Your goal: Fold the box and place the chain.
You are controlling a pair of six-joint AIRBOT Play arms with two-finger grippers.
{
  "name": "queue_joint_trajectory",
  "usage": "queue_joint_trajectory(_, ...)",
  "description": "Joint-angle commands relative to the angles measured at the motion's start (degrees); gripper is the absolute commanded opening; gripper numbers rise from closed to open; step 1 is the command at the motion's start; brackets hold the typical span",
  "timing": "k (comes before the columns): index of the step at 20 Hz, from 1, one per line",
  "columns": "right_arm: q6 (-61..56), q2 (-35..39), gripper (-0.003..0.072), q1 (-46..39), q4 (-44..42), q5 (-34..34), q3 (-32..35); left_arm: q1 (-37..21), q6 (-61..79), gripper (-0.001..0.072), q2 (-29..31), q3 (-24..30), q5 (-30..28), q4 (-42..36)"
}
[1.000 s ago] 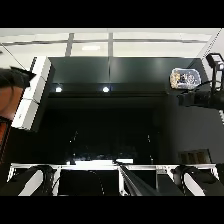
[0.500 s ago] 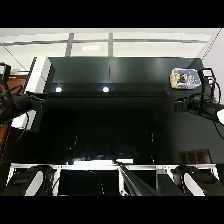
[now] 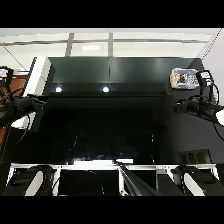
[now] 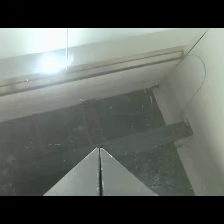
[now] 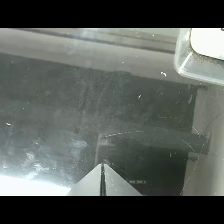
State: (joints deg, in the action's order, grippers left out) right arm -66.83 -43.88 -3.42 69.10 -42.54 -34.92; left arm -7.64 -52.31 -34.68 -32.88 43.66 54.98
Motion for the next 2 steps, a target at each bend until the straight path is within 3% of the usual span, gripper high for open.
queue_joint_trajectory(1,0.0,0.0,0.0018,0.0,0.0,0.0,0.0,0.0,0.0,0.0026,0.0,0.0,0.0,0.0)
queue_joint_trajectory(2,0.0,0.0,0.0018,0.0,0.0,0.0,0.0,0.0,0.0,0.0026,0.0,0.0,0.0,0.0)
